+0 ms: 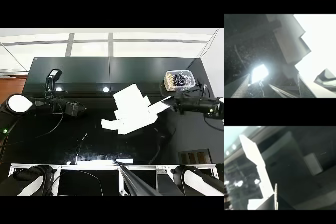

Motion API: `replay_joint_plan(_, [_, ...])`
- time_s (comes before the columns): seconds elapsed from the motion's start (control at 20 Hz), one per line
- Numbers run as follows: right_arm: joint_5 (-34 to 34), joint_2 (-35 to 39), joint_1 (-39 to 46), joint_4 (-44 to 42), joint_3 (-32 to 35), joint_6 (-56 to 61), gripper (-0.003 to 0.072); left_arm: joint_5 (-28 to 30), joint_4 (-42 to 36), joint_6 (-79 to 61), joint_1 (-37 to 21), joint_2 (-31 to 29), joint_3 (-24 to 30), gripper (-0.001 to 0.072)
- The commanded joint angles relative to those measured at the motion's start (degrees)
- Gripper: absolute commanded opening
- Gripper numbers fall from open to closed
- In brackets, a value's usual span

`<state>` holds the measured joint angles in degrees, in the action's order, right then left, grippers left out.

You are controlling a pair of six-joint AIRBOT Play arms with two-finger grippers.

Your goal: Fold the box and place the chain.

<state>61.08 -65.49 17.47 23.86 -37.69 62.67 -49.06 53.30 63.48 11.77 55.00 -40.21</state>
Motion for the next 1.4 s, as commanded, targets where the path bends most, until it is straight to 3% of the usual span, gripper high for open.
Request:
replay_joint_plan(0.0, [-11.04, 12.98, -9.11, -6.38, 9.55, -7.72, 0.0015, -0.81, -0.04, 3.91, 0.02, 1.36, 0.31, 0.0708])
replay_joint_plan(0.1, [-11.30, 17.86, -13.60, -7.52, 11.91, -17.55, 0.0016, -1.22, -1.42, 6.71, 0.02, 3.72, 0.33, 0.0709])
replay_joint_plan(0.2, [-12.37, 19.82, -17.55, -7.54, 13.49, -25.57, 0.0015, -1.22, -7.65, 5.64, 0.02, 7.30, 0.37, 0.0709])
replay_joint_plan(0.35, [-18.27, 19.82, -21.24, -7.30, 15.43, -25.92, 0.0015, -3.43, -18.84, -3.54, -0.20, 12.83, 1.22, 0.0709])
replay_joint_plan(0.7, [-18.88, 19.82, -23.43, -7.37, 17.14, -26.27, 0.0015, -4.31, -24.57, -6.88, -0.09, 19.65, 2.64, 0.0709])
replay_joint_plan(0.85, [-18.91, 19.82, -23.43, -7.41, 17.14, -26.27, 0.0015, -8.22, -32.48, -11.98, -0.07, 24.50, 2.99, 0.0709])
replay_joint_plan(1.2, [-18.82, 19.82, -23.43, -7.54, 17.14, -26.21, 0.0015, -12.00, -41.24, -19.85, 3.34, 31.65, 2.89, 0.0708])
replay_joint_plan(1.35, [-18.69, 19.82, -23.43, -7.52, 17.14, -26.21, 0.0015, -16.52, -45.64, -26.34, 4.39, 34.82, 2.51, 0.0708])
